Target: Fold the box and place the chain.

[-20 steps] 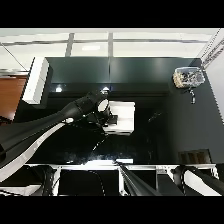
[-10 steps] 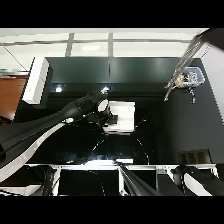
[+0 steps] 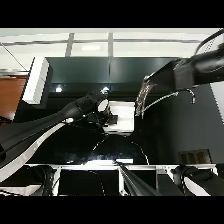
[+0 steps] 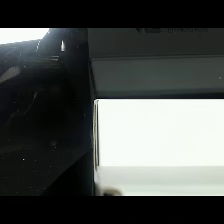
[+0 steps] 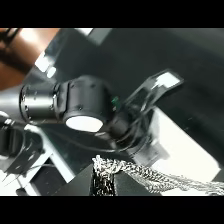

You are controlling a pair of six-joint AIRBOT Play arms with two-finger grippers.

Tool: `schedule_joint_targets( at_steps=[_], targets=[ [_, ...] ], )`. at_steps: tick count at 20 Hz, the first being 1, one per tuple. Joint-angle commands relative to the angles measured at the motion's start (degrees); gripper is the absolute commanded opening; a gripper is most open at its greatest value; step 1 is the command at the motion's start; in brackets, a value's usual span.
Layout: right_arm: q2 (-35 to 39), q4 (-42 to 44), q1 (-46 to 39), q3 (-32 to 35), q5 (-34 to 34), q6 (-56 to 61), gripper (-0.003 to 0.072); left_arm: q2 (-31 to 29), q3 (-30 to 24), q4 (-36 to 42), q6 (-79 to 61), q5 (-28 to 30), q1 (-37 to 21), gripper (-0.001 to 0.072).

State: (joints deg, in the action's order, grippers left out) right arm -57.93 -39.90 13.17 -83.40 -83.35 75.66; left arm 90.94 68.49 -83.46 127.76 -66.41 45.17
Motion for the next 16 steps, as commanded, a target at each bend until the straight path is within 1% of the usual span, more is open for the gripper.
schedule_joint_targets(
  at_steps=[1, 4, 7, 10, 12, 15, 16],
  targets=[
    [0.00, 1.14, 3.85, 4.37, 3.52, 0.02, 0.0012, 0.00, 0.04, -0.02, 0.00, 0.00, -0.04, 0.0031],
    [0.00, 1.57, 5.57, 6.69, 5.88, -0.02, 0.0012, 0.00, 0.04, -0.02, 0.00, 0.09, -0.04, 0.0030],
    [0.00, 2.14, 5.55, 9.22, 6.95, -0.02, 0.0012, 0.00, 0.04, -0.02, 0.00, 0.11, -0.04, 0.0030],
    [0.00, 1.70, 5.55, 15.43, 8.63, -0.02, 0.0012, 0.00, 0.04, -0.02, 0.00, 0.11, -0.04, 0.0030],
    [-0.02, 0.61, 5.57, 21.62, 13.18, 0.00, 0.0012, 0.00, 0.04, -0.02, 0.00, 0.13, -0.04, 0.0030],
    [-0.59, -0.28, 5.60, 30.80, 22.84, 0.00, 0.0013, 0.00, 0.04, -0.02, 0.00, 0.13, -0.04, 0.0030],
    [-1.29, -0.63, 5.57, 33.14, 25.14, 0.02, 0.0014, 0.00, 0.04, -0.02, 0.00, 0.13, -0.04, 0.0030]
  ],
)
